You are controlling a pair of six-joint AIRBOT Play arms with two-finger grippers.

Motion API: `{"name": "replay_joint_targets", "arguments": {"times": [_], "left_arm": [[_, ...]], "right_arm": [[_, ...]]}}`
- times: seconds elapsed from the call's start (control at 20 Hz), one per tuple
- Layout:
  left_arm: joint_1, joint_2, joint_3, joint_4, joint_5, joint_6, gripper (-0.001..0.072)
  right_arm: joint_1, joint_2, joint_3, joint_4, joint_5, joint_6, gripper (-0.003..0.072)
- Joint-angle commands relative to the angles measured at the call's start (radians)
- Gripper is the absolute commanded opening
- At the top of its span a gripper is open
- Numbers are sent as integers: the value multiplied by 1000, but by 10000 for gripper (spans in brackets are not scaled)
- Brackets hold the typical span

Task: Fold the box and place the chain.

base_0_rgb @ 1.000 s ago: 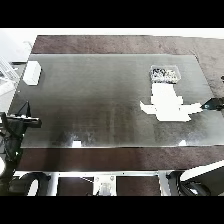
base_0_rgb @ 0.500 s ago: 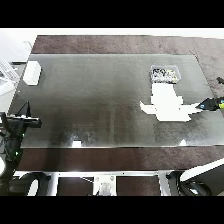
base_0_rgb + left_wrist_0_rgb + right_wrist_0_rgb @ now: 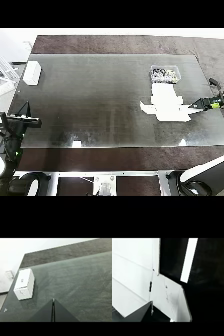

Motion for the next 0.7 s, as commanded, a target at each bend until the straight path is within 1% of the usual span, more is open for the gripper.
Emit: {"name": "replay_joint_targets", "arguments": {"times": [0.0,0.05,0.1,0.15,0.2,0.25,0.45,0.65], "left_arm": [[0,1,-1,0,0,0,21],[0,1,-1,0,0,0,21],[0,1,-1,0,0,0,21],[0,1,-1,0,0,0,21],[0,1,-1,0,0,0,21],[0,1,-1,0,0,0,21],[0,1,-1,0,-1,0,21],[0,1,-1,0,0,0,21]], "right_arm": [[13,-13,0,32,45,-21,413],[18,-13,0,32,55,-21,378],[22,-13,0,35,64,-21,214],[27,-13,0,40,85,-21,-2],[29,-10,-2,59,124,-10,2],[29,15,-16,82,121,2,0],[30,201,-154,181,119,-20,-2],[80,364,-330,394,86,-53,-3]]}}
